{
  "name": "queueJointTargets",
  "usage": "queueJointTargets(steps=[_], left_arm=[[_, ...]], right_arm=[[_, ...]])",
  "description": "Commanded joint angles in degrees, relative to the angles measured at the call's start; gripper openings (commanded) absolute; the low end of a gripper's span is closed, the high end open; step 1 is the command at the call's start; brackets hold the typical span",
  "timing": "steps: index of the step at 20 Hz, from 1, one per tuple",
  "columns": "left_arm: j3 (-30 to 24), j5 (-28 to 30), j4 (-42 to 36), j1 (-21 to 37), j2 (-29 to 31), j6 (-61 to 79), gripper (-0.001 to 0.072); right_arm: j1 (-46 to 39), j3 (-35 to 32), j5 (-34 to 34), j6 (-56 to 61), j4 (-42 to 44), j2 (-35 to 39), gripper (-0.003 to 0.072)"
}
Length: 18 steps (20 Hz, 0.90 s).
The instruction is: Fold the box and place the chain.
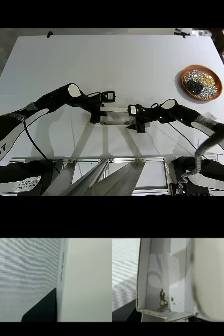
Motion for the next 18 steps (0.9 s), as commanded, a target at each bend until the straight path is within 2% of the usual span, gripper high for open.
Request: queueJointTargets(steps=[1, 2, 3, 4, 9, 16, 17, 18], left_arm=[[-0.02, -0.07, 0.02, 0.02, 0.07, 0.02, 0.0065], [-0.02, -0.26, 0.02, 0.02, 0.07, 0.0, 0.0307], [-0.02, -0.26, 0.02, 0.13, 0.07, -0.26, 0.0617], [-0.02, -0.09, 0.04, 0.31, 0.2, -1.46, 0.0676], [-0.02, -3.58, 0.11, 3.8, 5.4, -4.72, 0.0689], [-0.02, -13.44, 2.82, 14.88, 17.55, -13.38, 0.0686], [-0.02, -15.69, 2.6, 15.96, 19.3, -15.58, 0.0668], [-0.02, -18.16, 2.43, 16.39, 20.65, -17.42, 0.0523]], right_arm=[[0.02, 0.02, 0.0, 0.0, 0.0, 0.04, 0.0383], [0.02, 0.02, 0.0, 0.0, 0.0, 0.04, 0.0383], [0.02, 0.02, 0.0, 0.0, 0.0, 0.04, 0.0383], [0.02, 0.02, 0.0, 0.0, 0.0, 0.04, 0.0383], [0.02, 0.02, 0.0, 0.0, 0.0, 0.04, 0.0383], [0.02, 0.02, 0.0, 0.0, 0.0, 0.04, 0.0383], [0.02, 0.02, 0.0, 0.0, 0.0, 0.04, 0.0383], [0.02, 0.02, 0.0, 0.0, 0.0, 0.04, 0.0383]])
